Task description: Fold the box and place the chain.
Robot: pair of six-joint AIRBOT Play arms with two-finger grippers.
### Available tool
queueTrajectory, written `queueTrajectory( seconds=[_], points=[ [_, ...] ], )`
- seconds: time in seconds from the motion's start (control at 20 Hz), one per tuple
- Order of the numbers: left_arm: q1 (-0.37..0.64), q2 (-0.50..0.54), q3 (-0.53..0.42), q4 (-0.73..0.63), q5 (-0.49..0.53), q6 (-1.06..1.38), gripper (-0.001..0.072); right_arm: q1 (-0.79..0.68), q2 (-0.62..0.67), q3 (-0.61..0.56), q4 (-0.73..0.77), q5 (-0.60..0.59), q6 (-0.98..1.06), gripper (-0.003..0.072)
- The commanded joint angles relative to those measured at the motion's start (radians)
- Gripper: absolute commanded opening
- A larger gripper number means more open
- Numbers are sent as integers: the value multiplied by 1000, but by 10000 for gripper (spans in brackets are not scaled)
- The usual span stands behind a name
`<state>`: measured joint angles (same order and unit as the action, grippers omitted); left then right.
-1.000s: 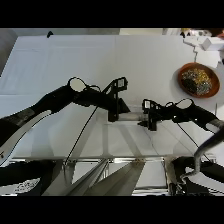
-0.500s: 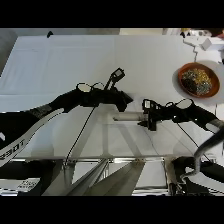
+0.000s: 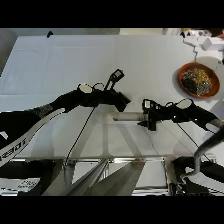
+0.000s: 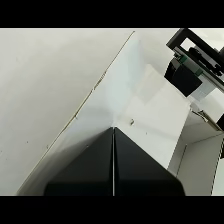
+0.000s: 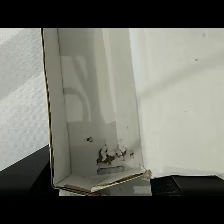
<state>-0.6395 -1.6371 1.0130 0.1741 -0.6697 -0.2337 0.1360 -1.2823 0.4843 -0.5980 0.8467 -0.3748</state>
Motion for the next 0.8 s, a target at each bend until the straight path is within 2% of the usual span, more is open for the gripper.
queueTrajectory(
  seconds=[0.0, 0.2, 0.3, 0.35, 0.45, 0.55, 0.7, 0.75],
  points=[
    [0, -1, 0, 55, -20, -22, 3, 0, 0, 0, 0, 0, 0, 335],
    [22, 51, 0, 77, -63, -12, 3, 0, 0, 0, 0, 0, 0, 335],
    [34, 124, 0, 204, -79, -12, 3, 0, 0, 0, 0, 0, 0, 335],
    [43, 169, 0, 310, -100, -14, 3, 0, 0, 0, 0, 0, 0, 335],
    [62, 252, 0, 516, -185, -19, 4, 0, 0, 0, 0, 0, 0, 335],
    [77, 310, 0, 686, -313, -18, 6, 0, 0, 0, 0, 0, 0, 335],
    [86, 319, 0, 867, -495, -18, 7, 0, 0, 0, 0, 0, 0, 335],
    [88, 309, -1, 883, -533, -17, 9, 0, 0, 0, 0, 0, 0, 335]
  ],
)
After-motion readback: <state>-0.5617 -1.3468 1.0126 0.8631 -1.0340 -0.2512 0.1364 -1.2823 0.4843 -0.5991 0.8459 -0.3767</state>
